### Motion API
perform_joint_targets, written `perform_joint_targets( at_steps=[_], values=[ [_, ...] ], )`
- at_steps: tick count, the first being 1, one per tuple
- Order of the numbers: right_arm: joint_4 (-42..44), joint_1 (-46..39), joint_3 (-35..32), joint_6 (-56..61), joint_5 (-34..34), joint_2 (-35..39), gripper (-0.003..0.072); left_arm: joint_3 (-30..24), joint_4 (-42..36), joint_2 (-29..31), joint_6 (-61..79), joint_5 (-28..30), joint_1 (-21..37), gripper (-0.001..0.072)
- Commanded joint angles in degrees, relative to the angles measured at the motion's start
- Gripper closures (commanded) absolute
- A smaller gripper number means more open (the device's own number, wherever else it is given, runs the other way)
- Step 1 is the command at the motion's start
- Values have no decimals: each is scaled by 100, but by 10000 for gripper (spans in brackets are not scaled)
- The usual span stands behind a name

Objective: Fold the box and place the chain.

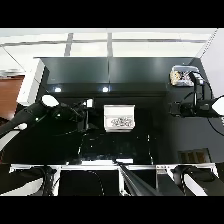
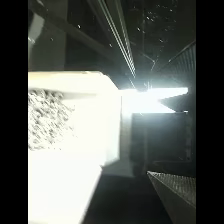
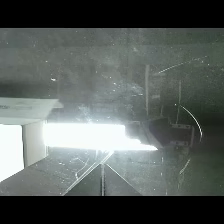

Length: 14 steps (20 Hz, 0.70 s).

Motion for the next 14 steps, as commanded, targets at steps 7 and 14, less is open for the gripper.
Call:
perform_joint_targets(
  at_steps=[7, 14],
  values=[
    [4, 0, -2, -2, -87, -4, 674, 4, -890, -498, 378, 256, -243, -9],
    [66, 0, -13, -2, -170, -4, 674, 57, -896, -520, 481, 553, -520, -9]
  ],
)
